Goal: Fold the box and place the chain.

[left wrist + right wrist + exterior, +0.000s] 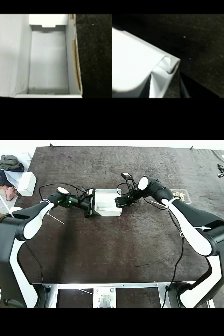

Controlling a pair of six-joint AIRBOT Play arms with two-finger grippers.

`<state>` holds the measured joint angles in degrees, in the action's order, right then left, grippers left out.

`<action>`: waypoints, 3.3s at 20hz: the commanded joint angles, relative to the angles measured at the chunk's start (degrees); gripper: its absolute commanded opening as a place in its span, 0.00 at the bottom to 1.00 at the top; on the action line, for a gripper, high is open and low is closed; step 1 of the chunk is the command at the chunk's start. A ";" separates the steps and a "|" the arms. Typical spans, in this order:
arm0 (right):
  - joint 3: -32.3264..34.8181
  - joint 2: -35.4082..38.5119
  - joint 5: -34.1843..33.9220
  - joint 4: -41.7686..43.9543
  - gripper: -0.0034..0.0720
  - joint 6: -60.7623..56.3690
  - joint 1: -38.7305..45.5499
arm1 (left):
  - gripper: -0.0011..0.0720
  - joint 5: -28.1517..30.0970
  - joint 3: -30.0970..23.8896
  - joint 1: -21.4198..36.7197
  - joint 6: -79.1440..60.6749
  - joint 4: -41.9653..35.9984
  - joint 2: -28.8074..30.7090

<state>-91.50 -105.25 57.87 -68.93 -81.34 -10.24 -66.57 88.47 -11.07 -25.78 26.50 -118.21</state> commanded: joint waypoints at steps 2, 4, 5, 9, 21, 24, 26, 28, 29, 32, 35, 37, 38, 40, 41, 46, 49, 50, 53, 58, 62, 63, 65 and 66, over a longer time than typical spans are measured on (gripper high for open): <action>-4.44 -2.05 5.09 -6.54 0.58 -8.26 -1.01 | 0.58 0.02 -0.02 0.00 0.00 0.02 -0.02; -4.79 -2.14 5.35 -7.50 0.58 -10.97 -1.38 | 0.58 0.02 -0.02 0.00 0.00 0.02 -0.02; -4.76 -2.16 5.55 -8.44 0.58 -12.46 -1.66 | 0.58 0.02 -0.02 0.00 0.00 0.02 -0.02; -4.76 -2.16 4.68 -12.52 0.56 -17.51 -3.67 | 0.58 0.00 -0.02 0.00 0.00 0.02 0.00; -13.44 -8.09 12.17 -14.91 0.56 -19.02 -4.96 | 0.58 0.00 -0.02 0.00 0.00 0.02 -0.02; -13.46 -8.74 12.44 -15.32 0.56 -20.46 -5.35 | 0.58 0.02 -0.02 0.00 0.00 0.02 -0.02; -13.49 -8.81 12.37 -16.90 0.56 -21.90 -5.84 | 0.58 0.00 -0.02 0.00 0.00 0.02 -0.02; -13.49 -8.85 11.72 -17.92 0.55 -23.06 -6.27 | 0.58 0.00 -0.02 0.00 0.00 0.02 0.00; -13.49 -8.87 11.50 -17.90 0.54 -23.58 -6.40 | 0.58 0.00 -0.02 0.00 0.00 0.02 -0.02; -13.49 -8.92 10.71 -19.21 0.54 -24.50 -6.49 | 0.58 0.00 -0.02 0.00 0.00 0.02 0.00; -13.49 -8.94 10.69 -19.87 0.54 -25.27 -6.54 | 0.58 0.02 -0.02 0.00 0.00 0.02 0.00; -13.49 -9.01 10.45 -20.02 0.54 -25.49 -6.60 | 0.58 0.02 -0.02 0.00 0.00 0.02 0.00; -13.49 -9.09 10.38 -20.02 0.54 -25.51 -6.64 | 0.58 0.00 -0.02 0.00 0.00 0.02 0.00; -13.49 -9.35 10.05 -20.02 0.54 -26.75 -6.73 | 0.58 0.00 -0.02 0.00 0.00 0.02 -0.02; -13.49 -9.40 10.12 -20.02 0.45 -26.75 -6.84 | 0.58 0.00 -0.02 0.00 0.00 0.02 0.00; -13.49 -9.42 10.34 -20.70 0.41 -27.39 -7.08 | 0.58 0.00 -0.02 0.00 0.02 0.02 0.00; -13.49 -9.51 10.29 -20.68 0.41 -27.82 -7.26 | 0.58 0.02 -0.02 0.00 0.00 0.02 -0.02; -13.49 -9.73 10.29 -20.68 0.41 -27.82 -7.34 | 0.58 0.00 -0.02 0.00 0.00 0.02 0.00; -13.49 -10.38 10.27 -20.96 0.41 -28.00 -7.91 | 0.58 0.00 -0.02 0.00 0.00 0.02 0.00; -13.49 -10.36 10.29 -22.21 0.26 -29.20 -8.02 | 0.58 0.00 -0.02 0.00 0.00 0.02 0.00; -13.51 -10.36 10.21 -22.86 0.11 -29.55 -8.02 | 0.58 0.00 -0.02 0.00 0.00 0.02 -0.02; -13.51 -10.34 10.10 -23.04 0.11 -29.57 -8.02 | 0.58 0.00 -0.02 0.00 0.00 0.02 -0.02; -13.51 -10.16 10.10 -23.69 0.14 -30.18 -8.02 | 0.58 0.00 -0.02 0.00 0.00 0.02 -0.02; -13.49 -9.81 9.84 -23.74 0.31 -30.16 -8.02 | 0.58 0.00 -0.02 0.00 0.00 0.02 -0.02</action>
<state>-104.95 -115.46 68.12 -92.31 -110.59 -18.33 -66.52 88.47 -11.07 -25.93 26.52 -118.21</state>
